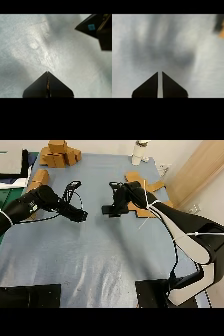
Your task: Fold the box.
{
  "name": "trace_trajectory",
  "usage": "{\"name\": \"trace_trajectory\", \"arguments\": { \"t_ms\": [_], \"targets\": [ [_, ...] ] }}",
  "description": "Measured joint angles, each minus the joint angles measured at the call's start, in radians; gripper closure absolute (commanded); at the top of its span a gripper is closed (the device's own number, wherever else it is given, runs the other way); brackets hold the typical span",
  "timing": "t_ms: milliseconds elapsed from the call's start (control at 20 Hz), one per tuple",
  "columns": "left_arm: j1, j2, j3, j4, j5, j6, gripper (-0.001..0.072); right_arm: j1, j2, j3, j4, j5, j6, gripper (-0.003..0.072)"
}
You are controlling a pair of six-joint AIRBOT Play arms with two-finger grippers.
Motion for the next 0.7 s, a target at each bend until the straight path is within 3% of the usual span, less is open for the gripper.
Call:
{"name": "trace_trajectory", "arguments": {
  "t_ms": [100, 200, 450, 700],
  "targets": [
    [0.000, 0.000, 0.000, -0.004, 0.025, 0.000, 0.0697, -0.063, 0.000, 0.036, -0.102, -0.019, 0.000, 0.0355],
    [0.000, 0.000, 0.000, -0.024, 0.038, 0.000, 0.0697, -0.159, 0.000, 0.066, -0.194, -0.043, -0.007, 0.0276],
    [0.000, 0.000, 0.000, -0.086, 0.048, 0.000, 0.0697, -0.523, -0.012, 0.097, -0.228, -0.029, -0.118, 0.0275],
    [0.000, 0.000, 0.000, -0.110, 0.050, -0.001, 0.0696, -0.872, -0.095, 0.125, 0.116, 0.056, -0.314, 0.0275]
  ]
}}
